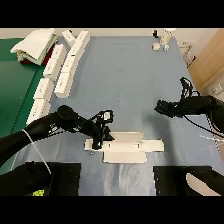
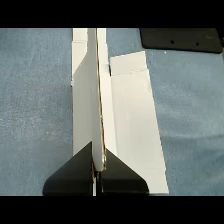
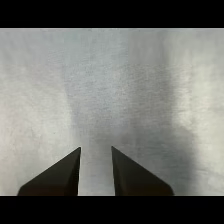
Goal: Fold the box.
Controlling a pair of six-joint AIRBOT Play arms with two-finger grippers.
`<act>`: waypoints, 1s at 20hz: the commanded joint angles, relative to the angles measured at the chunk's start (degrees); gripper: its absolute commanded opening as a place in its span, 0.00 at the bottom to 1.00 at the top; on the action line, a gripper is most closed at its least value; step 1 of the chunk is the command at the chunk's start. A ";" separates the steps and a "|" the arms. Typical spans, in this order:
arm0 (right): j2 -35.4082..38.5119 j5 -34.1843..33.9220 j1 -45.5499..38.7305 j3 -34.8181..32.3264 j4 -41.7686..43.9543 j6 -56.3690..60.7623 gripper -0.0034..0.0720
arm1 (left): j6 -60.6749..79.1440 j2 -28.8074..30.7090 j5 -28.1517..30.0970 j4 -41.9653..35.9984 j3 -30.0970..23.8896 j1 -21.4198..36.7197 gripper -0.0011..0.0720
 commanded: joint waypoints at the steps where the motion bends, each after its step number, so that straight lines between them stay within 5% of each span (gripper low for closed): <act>1: 0.04 -3.30 0.07 0.07 0.68 -0.02 0.43 | 0.13 0.07 -0.83 0.15 0.02 0.07 0.03; 2: 0.04 -4.94 0.07 0.07 1.20 -0.07 0.42 | 0.13 0.07 -0.83 0.15 0.02 0.07 0.03; 3: 0.04 -6.86 0.07 0.07 1.79 -0.26 0.29 | 0.15 0.07 -0.85 0.15 0.02 0.07 0.03; 4: 0.04 -9.53 0.07 0.07 2.54 -0.70 0.06 | 0.15 0.07 -0.83 0.15 0.02 0.07 0.03; 12: 9.20 -24.52 4.39 -0.37 -0.31 4.17 0.05 | 0.17 0.07 -0.85 0.15 0.02 0.07 0.03; 20: 13.88 -23.96 10.08 -0.90 -7.76 10.75 0.05 | -4.15 0.07 0.63 0.13 0.02 0.07 0.03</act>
